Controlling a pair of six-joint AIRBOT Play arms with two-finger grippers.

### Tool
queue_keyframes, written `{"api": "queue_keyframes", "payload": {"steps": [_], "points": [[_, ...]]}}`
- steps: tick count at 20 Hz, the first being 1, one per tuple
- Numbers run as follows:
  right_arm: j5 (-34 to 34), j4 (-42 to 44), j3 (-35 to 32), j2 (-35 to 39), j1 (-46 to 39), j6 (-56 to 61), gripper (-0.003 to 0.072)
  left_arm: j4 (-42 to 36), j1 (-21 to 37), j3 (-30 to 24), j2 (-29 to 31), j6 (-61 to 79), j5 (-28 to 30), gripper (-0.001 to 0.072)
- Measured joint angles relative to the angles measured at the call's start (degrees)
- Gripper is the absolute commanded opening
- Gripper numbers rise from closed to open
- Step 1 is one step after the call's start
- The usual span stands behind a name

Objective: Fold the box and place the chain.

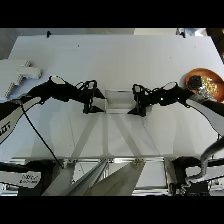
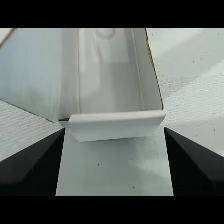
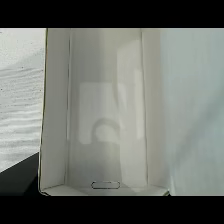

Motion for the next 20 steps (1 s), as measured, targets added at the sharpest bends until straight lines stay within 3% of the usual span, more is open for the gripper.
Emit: {"api": "queue_keyframes", "payload": {"steps": [10, 20], "points": [[0.04, -0.09, 0.00, 0.00, 0.00, -0.09, 0.0526, -0.92, -1.84, 0.04, -0.04, -3.02, 0.33, 0.0700], [-0.24, 0.11, 0.00, 0.00, 0.00, 0.00, 0.0526, -3.30, -4.31, 0.13, -3.32, -5.38, 4.39, 0.0697]]}}
